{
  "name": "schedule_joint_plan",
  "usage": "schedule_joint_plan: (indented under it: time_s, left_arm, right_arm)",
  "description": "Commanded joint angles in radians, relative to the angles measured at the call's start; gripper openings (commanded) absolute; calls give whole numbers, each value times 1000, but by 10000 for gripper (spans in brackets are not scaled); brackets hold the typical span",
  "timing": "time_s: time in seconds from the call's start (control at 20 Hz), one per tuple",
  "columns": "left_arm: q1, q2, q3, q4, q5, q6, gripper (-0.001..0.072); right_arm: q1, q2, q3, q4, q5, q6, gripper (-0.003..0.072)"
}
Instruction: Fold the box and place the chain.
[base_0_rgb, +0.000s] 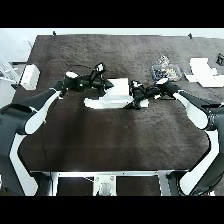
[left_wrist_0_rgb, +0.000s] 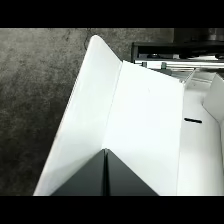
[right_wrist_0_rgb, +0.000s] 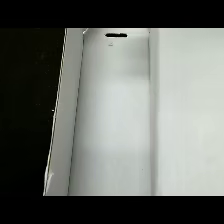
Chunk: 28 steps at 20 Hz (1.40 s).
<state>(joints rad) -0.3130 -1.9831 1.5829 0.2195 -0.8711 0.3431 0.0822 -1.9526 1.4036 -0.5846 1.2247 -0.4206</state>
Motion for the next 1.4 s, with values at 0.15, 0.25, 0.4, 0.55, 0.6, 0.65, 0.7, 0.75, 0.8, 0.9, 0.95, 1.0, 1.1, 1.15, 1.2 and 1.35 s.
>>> schedule_joint_plan:
  time_s: [0.15, 0.25, 0.4, 0.55, 0.6, 0.65, 0.7, 0.75, 0.8, 0.9, 0.95, 1.0, 1.1, 1.15, 1.2, 1.35]
  left_arm:
    - [-7, -19, 1, 86, -16, -63, 19]
    - [-7, -19, 1, 89, -18, -63, 19]
    - [-7, -19, 1, 89, -20, -65, 19]
    - [-7, -19, 1, 88, -20, -65, 19]
    - [-7, -19, 1, 88, -21, -65, 20]
    - [-7, -19, 1, 88, -21, -65, 20]
    - [-7, -19, 1, 88, -21, -65, 20]
    - [-7, -19, 1, 88, -21, -65, 20]
    - [-7, -19, 1, 89, -21, -65, 20]
    - [-6, -18, 1, 88, -21, -61, 21]
    - [-6, -17, 3, 88, -23, -49, 22]
    - [-6, -17, 15, 87, -33, -46, 23]
    - [2, -15, 47, 88, -82, -43, 23]
    - [11, -15, 64, 88, -116, -40, 23]
    - [26, -15, 85, 88, -167, -39, 24]
    - [77, -15, 144, 61, -340, -39, 279]
  right_arm:
    - [1, 0, 0, 1, 0, 0, 599]
    - [1, 0, 0, 0, 0, 0, 599]
    - [1, 0, 0, 1, 0, 0, 599]
    - [1, 0, 0, 1, 0, 0, 599]
    - [1, 0, 0, 1, 0, 0, 599]
    - [1, 0, 0, 1, 0, 0, 599]
    - [1, 0, 0, 0, 0, 0, 599]
    - [1, 0, 0, 1, 0, 0, 599]
    - [1, 0, 0, 1, 0, 1, 599]
    - [1, 0, 0, 1, 0, 0, 599]
    - [1, 0, 0, 1, 0, 0, 599]
    - [1, 0, 0, 0, 0, 0, 599]
    - [1, 0, 0, 0, 0, 0, 599]
    - [1, 0, 0, 0, 0, 0, 599]
    - [1, 0, 0, 1, 0, 0, 599]
    - [1, 0, 0, 0, 0, 0, 599]
